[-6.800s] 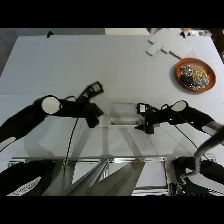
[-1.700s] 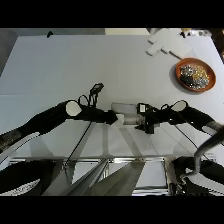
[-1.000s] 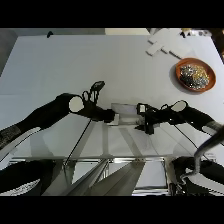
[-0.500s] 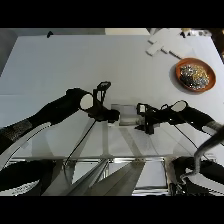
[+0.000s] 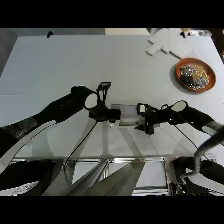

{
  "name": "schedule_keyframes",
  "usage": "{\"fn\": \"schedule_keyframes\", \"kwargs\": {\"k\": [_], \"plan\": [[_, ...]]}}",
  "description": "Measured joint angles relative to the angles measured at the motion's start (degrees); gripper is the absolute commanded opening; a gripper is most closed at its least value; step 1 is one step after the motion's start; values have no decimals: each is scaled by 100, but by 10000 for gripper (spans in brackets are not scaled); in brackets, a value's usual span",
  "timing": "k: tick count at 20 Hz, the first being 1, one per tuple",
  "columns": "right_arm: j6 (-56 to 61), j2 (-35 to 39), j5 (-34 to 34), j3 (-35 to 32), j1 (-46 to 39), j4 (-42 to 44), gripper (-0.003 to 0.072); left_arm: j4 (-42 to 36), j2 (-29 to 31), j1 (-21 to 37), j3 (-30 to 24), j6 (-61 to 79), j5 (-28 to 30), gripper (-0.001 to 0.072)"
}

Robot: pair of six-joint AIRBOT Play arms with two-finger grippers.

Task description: Fold the box and place the chain.

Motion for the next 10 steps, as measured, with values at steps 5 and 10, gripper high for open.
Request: {"fn": "schedule_keyframes", "kwargs": {"k": [5,10], "plan": [[2,0,4,0,-2,2,223,197,-79,-72,208,-328,-72,392],[2,-2,4,0,0,2,223,289,-199,-192,297,-575,-76,392]]}}
